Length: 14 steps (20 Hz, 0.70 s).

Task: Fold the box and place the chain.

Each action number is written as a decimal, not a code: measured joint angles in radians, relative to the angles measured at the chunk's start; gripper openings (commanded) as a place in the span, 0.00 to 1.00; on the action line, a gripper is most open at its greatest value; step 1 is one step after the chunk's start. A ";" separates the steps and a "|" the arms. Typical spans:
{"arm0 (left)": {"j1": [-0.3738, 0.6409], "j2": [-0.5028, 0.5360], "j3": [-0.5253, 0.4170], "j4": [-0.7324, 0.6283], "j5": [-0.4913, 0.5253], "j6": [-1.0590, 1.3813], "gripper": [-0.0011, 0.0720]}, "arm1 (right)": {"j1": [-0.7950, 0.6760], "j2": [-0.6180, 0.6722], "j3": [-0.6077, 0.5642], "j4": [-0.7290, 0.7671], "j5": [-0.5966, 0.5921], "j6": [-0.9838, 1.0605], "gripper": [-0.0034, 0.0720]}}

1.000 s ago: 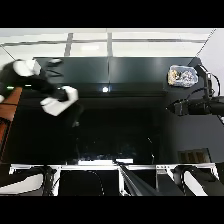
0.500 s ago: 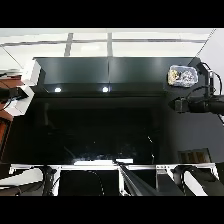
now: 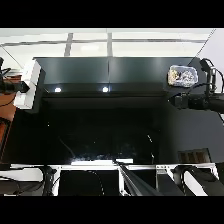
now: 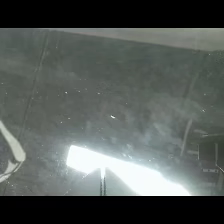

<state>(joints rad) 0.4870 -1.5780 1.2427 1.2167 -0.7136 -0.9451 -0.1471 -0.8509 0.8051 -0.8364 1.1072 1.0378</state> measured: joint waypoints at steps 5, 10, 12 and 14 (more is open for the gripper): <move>-0.046 0.017 0.203 0.000 -0.106 -0.043 0.83 | 0.045 0.000 0.000 0.001 -0.032 0.003 0.06; -0.086 0.037 0.407 -0.113 -0.468 -0.222 0.05 | 0.121 0.000 -0.024 0.001 -0.197 0.003 0.06; -0.122 0.076 0.379 -0.192 -0.570 -0.239 0.05 | 0.144 0.000 -0.062 -0.003 -0.284 0.002 0.06; -0.183 0.162 0.272 -0.232 -0.594 -0.240 0.05 | 0.154 0.000 -0.100 -0.010 -0.340 0.002 0.06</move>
<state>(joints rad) 0.3038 -1.4158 1.5146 0.9852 -1.3075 -1.1851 0.0074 -0.8509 0.7052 -0.8467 0.7673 1.0401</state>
